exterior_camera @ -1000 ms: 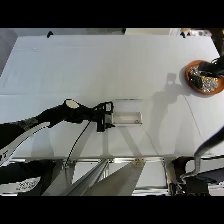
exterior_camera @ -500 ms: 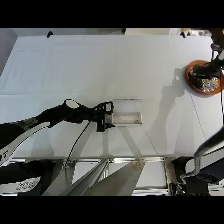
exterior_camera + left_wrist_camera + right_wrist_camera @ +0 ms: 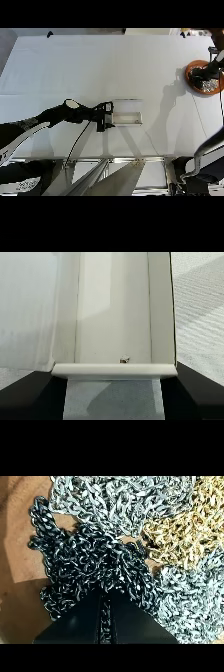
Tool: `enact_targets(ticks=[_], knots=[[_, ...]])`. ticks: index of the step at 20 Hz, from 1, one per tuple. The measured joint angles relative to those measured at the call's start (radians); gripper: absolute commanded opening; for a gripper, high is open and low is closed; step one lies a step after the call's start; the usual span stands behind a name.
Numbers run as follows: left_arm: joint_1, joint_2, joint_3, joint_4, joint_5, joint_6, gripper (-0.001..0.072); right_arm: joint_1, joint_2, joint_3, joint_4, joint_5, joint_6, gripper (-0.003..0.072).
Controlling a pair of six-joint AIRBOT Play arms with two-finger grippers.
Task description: Fold the box and place the chain.
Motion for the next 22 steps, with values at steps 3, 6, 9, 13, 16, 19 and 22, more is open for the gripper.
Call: enact_targets(ticks=[3,6,9,13,16,19,22], knots=[[0.000,0.000,0.000,0.000,0.000,0.000,0.0209,0.000,0.023,0.000,-0.002,0.005,0.000,0.0020],[0.000,0.000,0.000,0.000,0.000,0.000,0.0209,0.000,0.085,0.000,-0.009,0.023,-0.009,0.0020],[0.000,0.000,0.000,0.000,0.000,0.000,0.0209,0.000,0.182,0.000,-0.001,0.079,-0.042,0.0020],[0.000,0.000,0.000,0.000,0.000,0.000,0.0209,0.000,0.340,0.000,0.081,0.207,-0.104,0.0020],[0.000,0.000,0.000,0.000,0.000,0.000,0.0209,0.002,0.463,0.000,0.204,0.315,-0.146,0.0020],[0.000,0.000,0.000,0.000,0.000,0.000,0.0209,0.027,0.578,0.000,0.335,0.412,-0.169,0.0020],[0.000,0.000,0.000,0.000,0.000,0.000,0.0209,0.102,0.682,0.000,0.408,0.483,-0.175,0.0020]])
